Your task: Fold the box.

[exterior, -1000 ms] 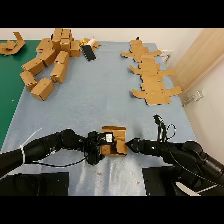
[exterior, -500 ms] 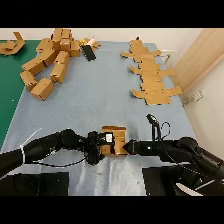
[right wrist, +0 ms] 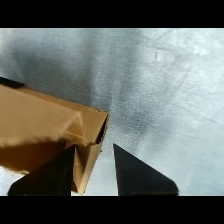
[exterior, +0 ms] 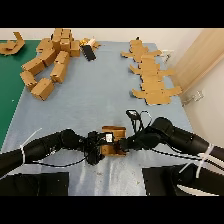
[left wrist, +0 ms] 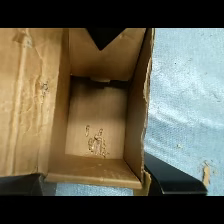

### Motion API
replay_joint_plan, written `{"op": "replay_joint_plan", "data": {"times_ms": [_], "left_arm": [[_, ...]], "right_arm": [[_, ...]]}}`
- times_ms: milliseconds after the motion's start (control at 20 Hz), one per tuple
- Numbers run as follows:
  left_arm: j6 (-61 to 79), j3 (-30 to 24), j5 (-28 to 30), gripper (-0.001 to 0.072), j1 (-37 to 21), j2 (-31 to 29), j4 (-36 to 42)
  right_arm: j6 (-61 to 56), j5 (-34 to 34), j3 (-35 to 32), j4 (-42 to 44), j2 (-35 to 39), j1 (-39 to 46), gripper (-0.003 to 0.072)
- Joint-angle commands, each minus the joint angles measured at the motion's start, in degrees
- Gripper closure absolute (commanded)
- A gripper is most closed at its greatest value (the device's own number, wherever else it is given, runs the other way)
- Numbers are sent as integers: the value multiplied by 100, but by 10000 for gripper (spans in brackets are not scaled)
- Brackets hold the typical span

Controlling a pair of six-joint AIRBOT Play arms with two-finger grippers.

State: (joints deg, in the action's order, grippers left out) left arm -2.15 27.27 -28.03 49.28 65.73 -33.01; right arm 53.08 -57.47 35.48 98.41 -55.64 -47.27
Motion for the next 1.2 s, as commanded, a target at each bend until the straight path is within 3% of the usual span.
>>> {"op": "replay_joint_plan", "data": {"times_ms": [0,450,800,1100,1150], "left_arm": [[2,4,0,100,-7,0,0],[2,4,2,100,-7,0,0],[2,4,0,100,-7,0,0],[2,4,0,100,-7,0,0],[2,4,0,100,-7,0,0]], "right_arm": [[-564,-811,643,-616,-717,-310,312],[-1150,-918,1180,-385,-1534,-501,359],[-1202,-905,1180,-354,-1681,-501,672],[-1193,-833,1224,-717,-1679,-601,678],[-1193,-846,1250,-719,-1679,-597,619]]}}
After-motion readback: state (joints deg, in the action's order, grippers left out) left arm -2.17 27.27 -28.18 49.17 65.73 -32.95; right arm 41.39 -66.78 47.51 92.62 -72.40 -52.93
